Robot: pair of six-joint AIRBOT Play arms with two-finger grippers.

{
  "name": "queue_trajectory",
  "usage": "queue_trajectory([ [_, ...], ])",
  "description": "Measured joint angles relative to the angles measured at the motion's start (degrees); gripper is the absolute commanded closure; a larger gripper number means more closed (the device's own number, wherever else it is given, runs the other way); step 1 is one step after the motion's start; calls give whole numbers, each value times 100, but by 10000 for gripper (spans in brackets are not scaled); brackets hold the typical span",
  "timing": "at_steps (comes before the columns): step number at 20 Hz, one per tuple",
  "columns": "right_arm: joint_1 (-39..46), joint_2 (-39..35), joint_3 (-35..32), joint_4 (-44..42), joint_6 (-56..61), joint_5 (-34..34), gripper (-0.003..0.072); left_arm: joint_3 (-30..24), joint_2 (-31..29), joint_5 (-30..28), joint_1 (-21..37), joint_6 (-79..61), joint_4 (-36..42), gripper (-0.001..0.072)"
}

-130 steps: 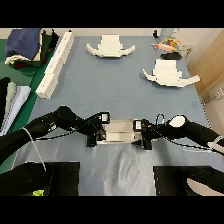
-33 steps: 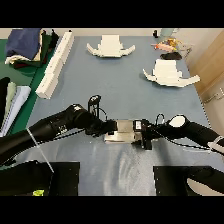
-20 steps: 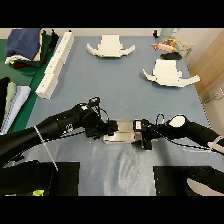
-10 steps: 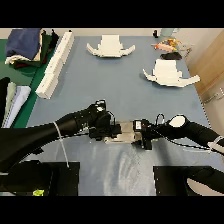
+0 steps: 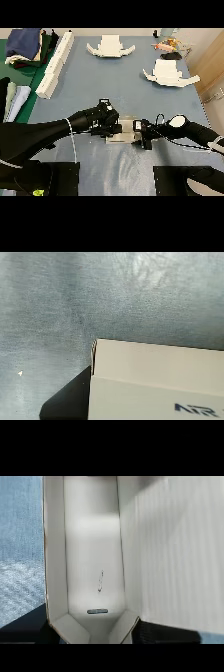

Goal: Fold the box.

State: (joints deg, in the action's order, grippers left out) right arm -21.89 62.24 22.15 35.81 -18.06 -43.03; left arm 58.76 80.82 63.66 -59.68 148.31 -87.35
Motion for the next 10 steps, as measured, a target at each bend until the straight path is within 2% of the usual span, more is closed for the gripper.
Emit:
queue_trajectory([
  [6,0,0,0,0,2,2,244,15,28,37,0,125,-17,691],
  [7,0,-2,0,0,2,0,244,17,28,37,0,127,-4,497],
  [8,0,-2,0,0,9,0,244,15,33,52,0,168,9,145],
  [9,0,0,0,-4,22,0,244,17,35,76,4,162,39,87],
  [10,2,0,-2,-11,24,0,245,39,26,63,2,140,66,87],
])
